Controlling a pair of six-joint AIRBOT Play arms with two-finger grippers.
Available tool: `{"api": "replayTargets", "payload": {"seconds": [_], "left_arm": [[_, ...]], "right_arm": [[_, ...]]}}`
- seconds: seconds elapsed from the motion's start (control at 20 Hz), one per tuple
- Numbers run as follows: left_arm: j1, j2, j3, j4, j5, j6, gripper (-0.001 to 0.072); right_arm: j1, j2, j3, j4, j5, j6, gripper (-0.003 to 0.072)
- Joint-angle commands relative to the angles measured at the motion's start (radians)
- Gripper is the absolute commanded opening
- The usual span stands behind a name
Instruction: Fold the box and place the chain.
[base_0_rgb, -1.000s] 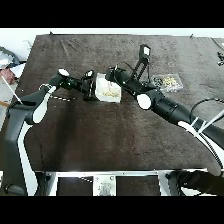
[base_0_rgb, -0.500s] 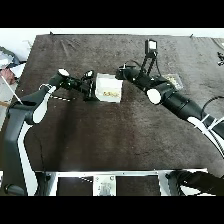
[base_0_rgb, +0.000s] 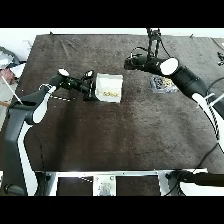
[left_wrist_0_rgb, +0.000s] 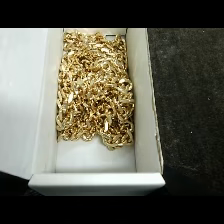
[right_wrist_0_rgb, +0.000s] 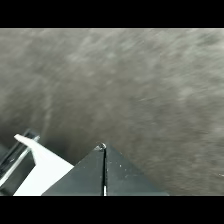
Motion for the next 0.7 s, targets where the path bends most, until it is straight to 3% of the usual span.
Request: {"api": "replayTargets", "payload": {"seconds": [0.0, 0.35, 0.65], "left_arm": [[0.001, 0.0, 0.001, 0.0, 0.0, 0.0, 0.0274], [0.001, 0.0, 0.001, 0.0, 0.0, 0.0, 0.0274], [0.001, 0.0, 0.001, 0.0, 0.0, 0.0, 0.0274]], "right_arm": [[-0.099, -0.092, 0.076, 0.34, 0.207, -0.32, 0.0059], [-0.163, -0.31, 0.246, 0.338, 0.441, -0.358, 0.0059], [-0.162, -0.42, 0.346, 0.338, 0.583, -0.396, 0.0059]]}}
